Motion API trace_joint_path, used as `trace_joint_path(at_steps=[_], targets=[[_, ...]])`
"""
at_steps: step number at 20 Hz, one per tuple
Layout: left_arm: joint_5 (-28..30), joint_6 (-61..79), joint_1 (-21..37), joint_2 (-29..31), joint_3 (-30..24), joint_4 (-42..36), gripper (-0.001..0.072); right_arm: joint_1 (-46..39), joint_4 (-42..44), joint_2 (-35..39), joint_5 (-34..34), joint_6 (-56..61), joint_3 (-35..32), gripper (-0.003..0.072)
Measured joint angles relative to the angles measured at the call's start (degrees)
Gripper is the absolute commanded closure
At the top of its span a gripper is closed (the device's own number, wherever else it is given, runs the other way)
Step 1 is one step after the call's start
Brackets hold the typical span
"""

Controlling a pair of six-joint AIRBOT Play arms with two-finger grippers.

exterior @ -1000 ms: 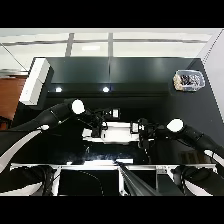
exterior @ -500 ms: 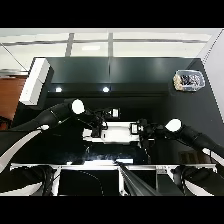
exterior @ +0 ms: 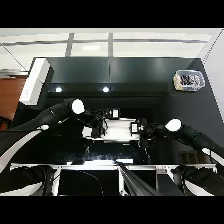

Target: Fold the box and place the chain.

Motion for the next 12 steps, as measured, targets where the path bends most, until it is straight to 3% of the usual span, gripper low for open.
trace_joint_path(at_steps=[1,10,11,12], targets=[[-0.4,-1.2,0.0,0.2,0.3,0.8,0.0194,0.0,-0.1,0.0,0.0,0.0,0.0,0.0225],[-10.3,-19.8,3.4,7.8,1.7,12.2,0.0212,0.0,-0.2,0.0,0.2,0.0,0.0,0.0224],[-11.2,-22.5,4.2,9.0,1.7,12.5,0.0347,0.0,-0.2,0.0,0.2,0.0,0.0,0.0224],[-12.2,-26.0,5.0,10.2,1.7,12.7,0.0616,0.0,-0.2,0.0,0.2,0.0,0.0,0.0224]])
